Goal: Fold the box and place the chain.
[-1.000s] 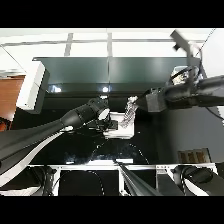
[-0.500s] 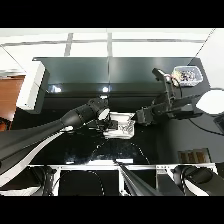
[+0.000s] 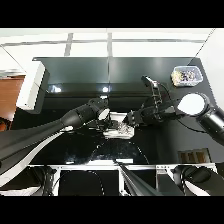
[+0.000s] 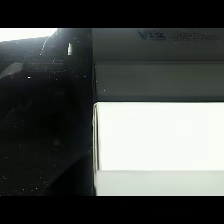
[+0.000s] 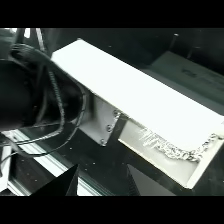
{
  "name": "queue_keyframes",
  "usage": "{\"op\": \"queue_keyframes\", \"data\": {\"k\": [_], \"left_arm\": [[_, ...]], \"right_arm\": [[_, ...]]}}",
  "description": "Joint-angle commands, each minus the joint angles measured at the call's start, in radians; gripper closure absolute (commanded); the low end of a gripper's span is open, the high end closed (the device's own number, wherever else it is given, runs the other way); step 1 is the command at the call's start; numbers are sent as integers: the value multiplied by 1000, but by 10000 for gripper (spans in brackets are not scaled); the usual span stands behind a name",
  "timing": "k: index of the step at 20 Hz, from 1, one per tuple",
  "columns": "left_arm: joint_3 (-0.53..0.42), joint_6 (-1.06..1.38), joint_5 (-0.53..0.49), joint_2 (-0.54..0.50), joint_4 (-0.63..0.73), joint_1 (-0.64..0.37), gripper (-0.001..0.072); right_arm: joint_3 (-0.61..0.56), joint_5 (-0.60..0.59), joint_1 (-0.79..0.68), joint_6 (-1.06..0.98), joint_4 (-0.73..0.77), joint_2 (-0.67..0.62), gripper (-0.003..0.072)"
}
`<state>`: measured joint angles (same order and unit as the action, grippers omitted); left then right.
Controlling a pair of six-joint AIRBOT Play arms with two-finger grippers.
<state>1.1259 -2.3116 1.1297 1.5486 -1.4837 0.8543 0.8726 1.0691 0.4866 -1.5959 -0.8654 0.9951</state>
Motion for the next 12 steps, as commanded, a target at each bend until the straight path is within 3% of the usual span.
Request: {"op": "queue_keyframes", "data": {"k": [1,5,9,10,11,12], "left_arm": [[1,0,-2,0,0,-1,681],[1,0,-7,1,1,-1,681],[18,-118,-2,1,19,4,674],[26,-137,1,1,19,4,555],[40,-143,8,0,19,4,295],[57,-141,18,-4,15,4,130]], "right_arm": [[1,101,-71,30,-60,2,332],[1,179,-227,84,-108,-73,332],[1,191,-248,116,-108,-95,332],[0,184,-247,116,-108,-95,332],[1,180,-247,117,-108,-95,332],[1,175,-247,117,-108,-95,332]]}}
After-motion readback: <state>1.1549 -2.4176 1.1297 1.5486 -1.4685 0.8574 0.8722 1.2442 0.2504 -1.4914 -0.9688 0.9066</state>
